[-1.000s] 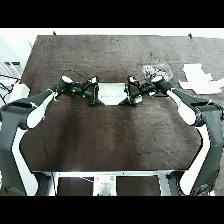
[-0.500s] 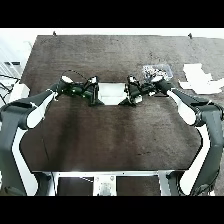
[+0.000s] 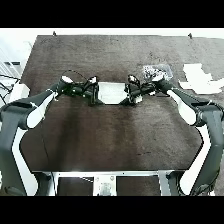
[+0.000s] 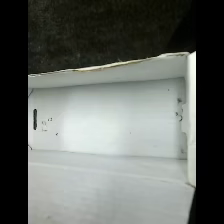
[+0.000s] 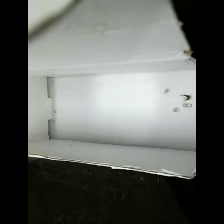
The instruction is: Fold the box and place the chain.
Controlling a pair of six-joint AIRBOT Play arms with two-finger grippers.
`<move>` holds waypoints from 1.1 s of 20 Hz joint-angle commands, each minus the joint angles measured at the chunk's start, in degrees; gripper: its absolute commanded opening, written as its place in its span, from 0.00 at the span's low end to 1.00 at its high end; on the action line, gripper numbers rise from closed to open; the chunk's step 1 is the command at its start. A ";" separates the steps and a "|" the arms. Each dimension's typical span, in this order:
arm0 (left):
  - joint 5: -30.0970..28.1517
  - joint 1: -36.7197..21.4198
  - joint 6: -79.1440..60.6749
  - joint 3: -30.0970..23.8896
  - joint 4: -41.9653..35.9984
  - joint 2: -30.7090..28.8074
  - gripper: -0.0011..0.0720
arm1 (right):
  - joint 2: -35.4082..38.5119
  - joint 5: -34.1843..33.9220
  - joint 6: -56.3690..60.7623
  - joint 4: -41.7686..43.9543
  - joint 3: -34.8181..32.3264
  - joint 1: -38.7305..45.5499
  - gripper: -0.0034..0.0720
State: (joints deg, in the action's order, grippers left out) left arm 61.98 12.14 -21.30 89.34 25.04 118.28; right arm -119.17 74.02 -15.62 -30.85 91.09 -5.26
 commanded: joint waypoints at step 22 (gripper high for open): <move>0.59 -0.04 0.00 0.07 0.24 0.00 0.40 | 11.30 -1.11 14.58 3.45 -1.20 -1.25 0.05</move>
